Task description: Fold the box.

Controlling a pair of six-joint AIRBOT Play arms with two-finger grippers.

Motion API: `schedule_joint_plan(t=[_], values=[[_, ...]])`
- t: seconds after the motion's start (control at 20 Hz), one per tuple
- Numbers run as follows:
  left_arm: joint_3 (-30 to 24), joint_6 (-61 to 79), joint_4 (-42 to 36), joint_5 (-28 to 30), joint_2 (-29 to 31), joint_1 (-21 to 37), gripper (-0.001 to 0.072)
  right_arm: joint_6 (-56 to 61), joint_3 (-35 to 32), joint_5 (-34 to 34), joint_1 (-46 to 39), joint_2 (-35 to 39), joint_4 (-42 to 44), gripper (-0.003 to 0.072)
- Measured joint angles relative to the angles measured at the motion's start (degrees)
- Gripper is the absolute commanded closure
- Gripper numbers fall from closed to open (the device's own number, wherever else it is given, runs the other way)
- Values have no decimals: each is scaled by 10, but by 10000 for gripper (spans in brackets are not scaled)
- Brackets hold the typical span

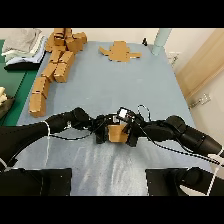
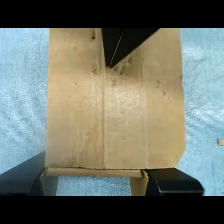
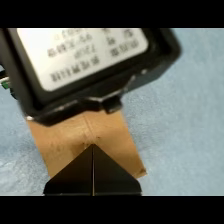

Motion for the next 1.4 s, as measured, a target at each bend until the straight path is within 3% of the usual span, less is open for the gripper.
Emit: schedule_joint_plan(t=[0.35, 0.4, 0.45, 0.5, 0.55, 1.4], values=[[0, 1, 0, 0, 0, 0, 196, -1, -2, 20, 51, 11, -59, 674], [0, 1, 0, 0, 0, 0, 196, -2, -2, 29, 59, 15, -69, 621], [0, 1, 0, 0, 0, 0, 196, -7, -2, 34, 66, 18, -76, 373], [0, 1, 0, 0, 0, 0, 196, -13, -2, 39, 72, 21, -80, 206], [0, 1, 0, 0, 0, 0, 196, -20, -2, 41, 76, 23, -82, 177], [0, 0, 0, 0, 0, 0, 195, -97, -3, 45, 87, -16, -107, 186]])
